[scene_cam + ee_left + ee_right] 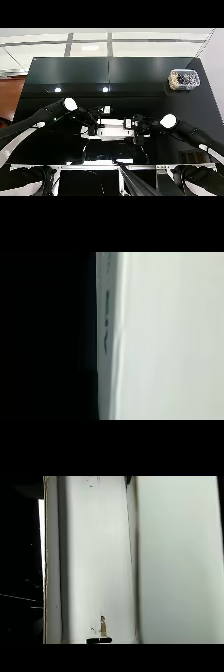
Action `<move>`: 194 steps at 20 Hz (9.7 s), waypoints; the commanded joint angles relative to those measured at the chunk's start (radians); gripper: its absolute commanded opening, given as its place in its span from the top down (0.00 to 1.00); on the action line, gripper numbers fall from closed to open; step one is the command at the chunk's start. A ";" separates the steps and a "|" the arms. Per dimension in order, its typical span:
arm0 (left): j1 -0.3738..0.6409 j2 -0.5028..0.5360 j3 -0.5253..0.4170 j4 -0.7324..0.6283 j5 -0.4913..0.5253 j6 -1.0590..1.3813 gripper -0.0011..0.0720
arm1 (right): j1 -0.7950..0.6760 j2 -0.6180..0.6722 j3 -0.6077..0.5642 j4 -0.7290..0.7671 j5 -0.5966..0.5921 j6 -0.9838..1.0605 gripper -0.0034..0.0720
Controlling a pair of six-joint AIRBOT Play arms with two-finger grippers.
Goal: Fold the box and place the chain.
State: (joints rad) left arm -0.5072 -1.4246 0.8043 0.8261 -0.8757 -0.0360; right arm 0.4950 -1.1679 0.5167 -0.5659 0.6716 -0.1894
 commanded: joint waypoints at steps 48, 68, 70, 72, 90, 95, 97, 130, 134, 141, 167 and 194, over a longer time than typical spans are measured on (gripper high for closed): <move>0.000 0.000 0.000 -0.001 -0.018 0.000 0.94 | -0.013 -0.062 -0.015 -0.036 -0.033 -0.005 0.07; 0.001 0.232 0.081 0.314 -0.154 -0.443 0.02 | -0.013 -0.062 -0.015 -0.022 -0.077 0.024 0.40; 0.001 0.275 0.081 0.389 -0.236 -0.603 0.07 | -0.013 -0.062 -0.015 -0.022 -0.077 0.024 0.40; 0.001 0.288 0.081 0.422 -0.344 -0.742 0.44 | -0.013 -0.062 -0.015 -0.022 -0.077 0.024 0.40; -0.002 0.226 -0.082 -0.276 0.336 -0.510 0.94 | -0.013 -0.062 -0.015 -0.030 -0.066 0.025 0.78; -0.004 0.113 -0.080 -0.233 0.232 -0.515 0.94 | -0.013 -0.062 -0.015 -0.029 -0.068 0.024 0.78; -0.007 0.076 -0.079 -0.235 0.215 -0.517 0.94 | -0.013 -0.062 -0.015 -0.030 -0.068 0.024 0.78; 0.008 0.280 -0.217 0.134 0.083 -0.060 0.02 | -0.013 -0.062 -0.015 -0.029 -0.068 0.024 0.78; -0.003 0.266 -0.217 0.130 0.091 -0.060 0.02 | -0.013 -0.062 -0.015 -0.030 -0.068 0.024 0.79; -0.003 0.266 -0.217 0.041 0.178 -0.060 0.38 | -0.013 -0.062 -0.015 -0.030 -0.068 0.024 0.78; -0.037 0.180 -0.218 -0.192 0.142 -0.058 0.89 | -0.013 -0.062 -0.015 -0.029 -0.068 0.024 0.78; 0.576 0.411 -0.235 0.206 -0.210 -1.352 0.94 | -0.013 -0.062 -0.015 -0.029 -0.068 0.024 0.78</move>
State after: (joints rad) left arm -0.0925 -0.9771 0.5785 1.1297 -0.9588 -1.1213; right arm 0.4812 -1.2297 0.5022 -0.5957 0.6037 -0.1650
